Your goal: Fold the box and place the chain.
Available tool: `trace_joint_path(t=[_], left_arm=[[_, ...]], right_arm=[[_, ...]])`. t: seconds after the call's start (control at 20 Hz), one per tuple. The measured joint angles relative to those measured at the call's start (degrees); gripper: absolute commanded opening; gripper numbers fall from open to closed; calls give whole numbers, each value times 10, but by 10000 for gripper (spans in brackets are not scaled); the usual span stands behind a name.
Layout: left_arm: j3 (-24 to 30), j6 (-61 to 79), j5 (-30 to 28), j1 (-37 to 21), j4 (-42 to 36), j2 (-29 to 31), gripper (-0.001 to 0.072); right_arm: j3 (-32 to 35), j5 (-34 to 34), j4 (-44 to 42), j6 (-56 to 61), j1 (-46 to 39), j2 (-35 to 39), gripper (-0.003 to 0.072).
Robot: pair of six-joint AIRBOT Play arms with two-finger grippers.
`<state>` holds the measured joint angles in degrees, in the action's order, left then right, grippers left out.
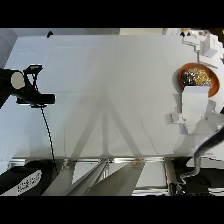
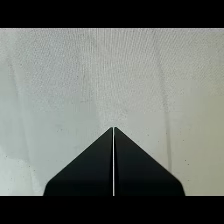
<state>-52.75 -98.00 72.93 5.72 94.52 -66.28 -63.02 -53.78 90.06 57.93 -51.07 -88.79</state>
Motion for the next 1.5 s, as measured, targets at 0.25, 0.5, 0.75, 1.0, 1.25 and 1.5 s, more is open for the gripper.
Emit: trace_joint_path(t=[0.25, 0.5, 0.75, 1.0, 1.25, 1.5], left_arm=[[0, 0, 0, 0, 0, 0, 8], [0, 0, 0, 0, 0, 0, 8], [0, 0, 0, 0, 0, 0, 8], [0, 0, 0, 0, 0, 0, 8], [0, 0, 0, 0, 0, 0, 8], [0, 0, 0, 0, 0, 0, 8]], right_arm=[[-9, -31, -15, -40, 0, -21, 319], [-11, -82, -18, -64, -1, -15, 411], [-18, -104, -28, -83, -3, 19, 412], [-20, -132, -16, -87, -35, 30, 411], [-20, -134, -49, -93, -71, 32, 403], [-20, -149, -77, -104, -73, 24, 336]])
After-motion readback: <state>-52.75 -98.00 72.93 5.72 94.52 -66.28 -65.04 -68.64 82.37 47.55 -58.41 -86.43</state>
